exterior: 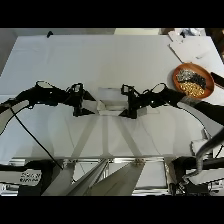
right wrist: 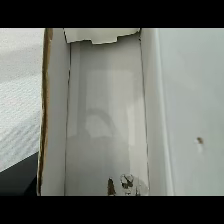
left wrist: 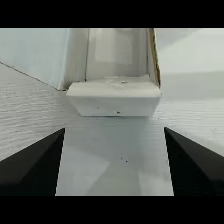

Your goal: Fold the box and place the chain.

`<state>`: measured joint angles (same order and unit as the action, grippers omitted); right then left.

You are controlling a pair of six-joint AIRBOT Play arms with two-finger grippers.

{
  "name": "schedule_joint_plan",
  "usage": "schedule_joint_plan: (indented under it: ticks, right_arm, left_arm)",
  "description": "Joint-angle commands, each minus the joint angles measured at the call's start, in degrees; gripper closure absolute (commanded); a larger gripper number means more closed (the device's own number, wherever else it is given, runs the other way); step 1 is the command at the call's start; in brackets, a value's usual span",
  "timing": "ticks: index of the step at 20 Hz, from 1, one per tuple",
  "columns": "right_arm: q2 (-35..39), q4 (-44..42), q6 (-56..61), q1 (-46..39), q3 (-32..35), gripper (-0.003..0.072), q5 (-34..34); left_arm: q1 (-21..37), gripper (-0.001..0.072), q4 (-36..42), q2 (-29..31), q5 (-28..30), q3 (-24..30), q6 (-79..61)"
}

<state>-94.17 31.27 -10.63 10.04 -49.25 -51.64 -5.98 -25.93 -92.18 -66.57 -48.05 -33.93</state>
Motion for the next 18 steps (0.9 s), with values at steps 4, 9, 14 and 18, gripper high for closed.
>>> schedule_joint_plan:
  ticks: [4, 9, 14, 18]
  right_arm:
    - [0.0, 0.0, 0.0, 0.0, 0.0, 0.0185, 0.0]
    - [0.0, 0.0, 0.0, 0.0, 0.0, 0.0185, 0.0]
    - [0.0, 0.0, 0.0, 0.0, 0.0, 0.0185, 0.0]
    - [0.0, 0.0, 0.0, 0.0, 0.0, 0.0185, 0.0]
  left_arm:
    - [0.0, 0.0000, 2.1, -2.3, -3.1, -2.7, -0.3]
    - [-1.1, 0.0000, -0.3, -5.4, -5.4, -6.5, 2.3]
    - [-1.6, 0.0000, -0.7, -5.8, -6.4, -7.1, 2.2]
    - [-2.7, 0.0000, -0.7, -5.8, -6.1, -7.1, 2.3]
